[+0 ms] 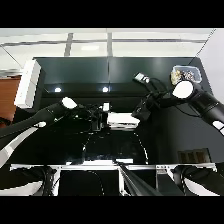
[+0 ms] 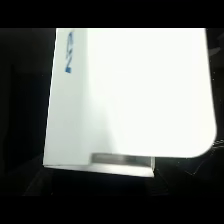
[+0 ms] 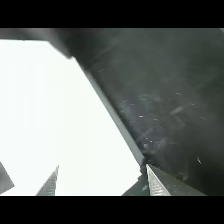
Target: Fold the box and place the chain.
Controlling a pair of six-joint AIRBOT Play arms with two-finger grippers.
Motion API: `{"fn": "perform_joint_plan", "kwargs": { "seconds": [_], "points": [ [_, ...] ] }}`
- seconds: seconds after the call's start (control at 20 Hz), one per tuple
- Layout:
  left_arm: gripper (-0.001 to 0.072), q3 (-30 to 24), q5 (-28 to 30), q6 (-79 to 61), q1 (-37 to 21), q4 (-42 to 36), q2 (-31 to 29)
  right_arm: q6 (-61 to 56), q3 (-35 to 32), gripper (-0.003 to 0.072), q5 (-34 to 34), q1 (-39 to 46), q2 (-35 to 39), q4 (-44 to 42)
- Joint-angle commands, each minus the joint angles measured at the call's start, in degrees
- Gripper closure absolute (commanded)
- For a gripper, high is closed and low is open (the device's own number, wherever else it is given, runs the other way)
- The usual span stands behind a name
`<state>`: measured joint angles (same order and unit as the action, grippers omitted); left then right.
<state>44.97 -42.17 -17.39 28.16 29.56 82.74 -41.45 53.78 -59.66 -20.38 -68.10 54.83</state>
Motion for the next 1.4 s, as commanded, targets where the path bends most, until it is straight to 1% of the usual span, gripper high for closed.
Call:
{"fn": "perform_joint_plan", "kwargs": {
  "seconds": [0.0, 0.25, 0.55, 0.6, 0.65, 0.7, 1.35],
  "points": [
    [0.0208, 0.0, 0.0, 0.0, 0.0, 0.2, 0.0, 11.5, -0.7, 0.0048, -1.6, -2.7, -0.9, -0.2],
    [0.0208, 0.0, 0.0, 0.0, 0.0, 0.2, 0.0, 16.9, -1.1, 0.0049, -1.4, -3.7, -1.1, -0.2],
    [0.0208, 0.0, 0.0, 0.0, 0.0, 0.2, 0.0, 16.9, -1.7, 0.005, 0.6, -3.7, -2.3, -0.4],
    [0.0208, 0.0, 0.0, 0.0, 0.0, 0.2, 0.0, 16.9, -1.7, 0.0172, 0.6, -3.7, -2.3, -0.4],
    [0.0208, 0.0, 0.0, 0.0, 0.0, 0.2, 0.0, 16.9, -1.7, 0.0349, 0.5, -3.7, -2.3, -0.4],
    [0.0208, 0.0, 0.0, 0.0, 0.0, 0.2, 0.0, 16.9, -1.7, 0.0444, 0.2, -3.7, -2.3, -0.4],
    [0.0208, 0.0, 0.0, 0.0, 0.0, 0.2, 0.0, 16.8, -1.8, 0.0441, -0.4, -3.8, -2.6, -0.5]
  ]
}}
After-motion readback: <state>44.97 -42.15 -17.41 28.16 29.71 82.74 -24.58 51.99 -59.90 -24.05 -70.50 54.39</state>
